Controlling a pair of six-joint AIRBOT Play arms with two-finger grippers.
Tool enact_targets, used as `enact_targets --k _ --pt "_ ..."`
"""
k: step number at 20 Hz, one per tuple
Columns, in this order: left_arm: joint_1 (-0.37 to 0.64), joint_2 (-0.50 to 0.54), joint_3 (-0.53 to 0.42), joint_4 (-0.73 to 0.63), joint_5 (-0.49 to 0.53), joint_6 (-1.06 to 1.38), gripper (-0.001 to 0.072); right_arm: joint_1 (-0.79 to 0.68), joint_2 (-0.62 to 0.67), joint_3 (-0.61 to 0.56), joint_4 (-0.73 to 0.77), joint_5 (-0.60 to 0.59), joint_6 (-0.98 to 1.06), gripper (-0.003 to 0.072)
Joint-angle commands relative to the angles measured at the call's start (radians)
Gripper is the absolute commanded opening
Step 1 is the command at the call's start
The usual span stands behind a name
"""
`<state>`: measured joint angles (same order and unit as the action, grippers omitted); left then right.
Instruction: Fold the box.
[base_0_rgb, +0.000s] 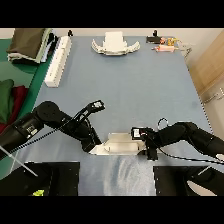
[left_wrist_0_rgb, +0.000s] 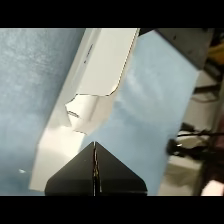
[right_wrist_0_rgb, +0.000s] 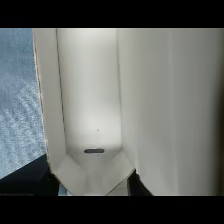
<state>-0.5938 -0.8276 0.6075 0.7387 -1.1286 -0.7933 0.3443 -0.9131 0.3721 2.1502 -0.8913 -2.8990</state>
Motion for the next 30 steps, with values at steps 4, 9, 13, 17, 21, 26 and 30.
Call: enact_targets --k 4,9,13,17,21,26,30 --pt "-0.111 -0.006 0.001 -0.341 0.193 -0.222 0.0014 0.001 0.0 0.0 0.001 0.0 0.0 0.0434" --pt "-0.109 -0.159 0.013 -0.451 0.338 -0.23 0.0015 0.001 0.0 0.0 0.001 0.0 0.001 0.0434" --pt "-0.109 -0.262 0.014 -0.449 0.409 -0.256 0.0014 0.001 0.0 0.0 0.001 0.0 0.0 0.0434" --pt "-0.109 -0.343 0.014 -0.445 0.416 -0.282 0.0014 0.001 0.0 0.0 0.001 0.0 0.0 0.0434" --pt "-0.109 -0.36 0.014 -0.44 0.455 -0.296 0.0014 0.001 0.0 0.0 0.001 0.0 0.0 0.0435" --pt "-0.109 -0.362 0.014 -0.275 0.484 -0.445 0.0014 0.001 0.0 0.0 0.001 0.0 0.0 0.0434" --pt "-0.109 -0.364 0.014 -0.222 0.483 -0.483 0.0014 0.001 0.0 0.0 0.001 0.0 0.0 0.0435"
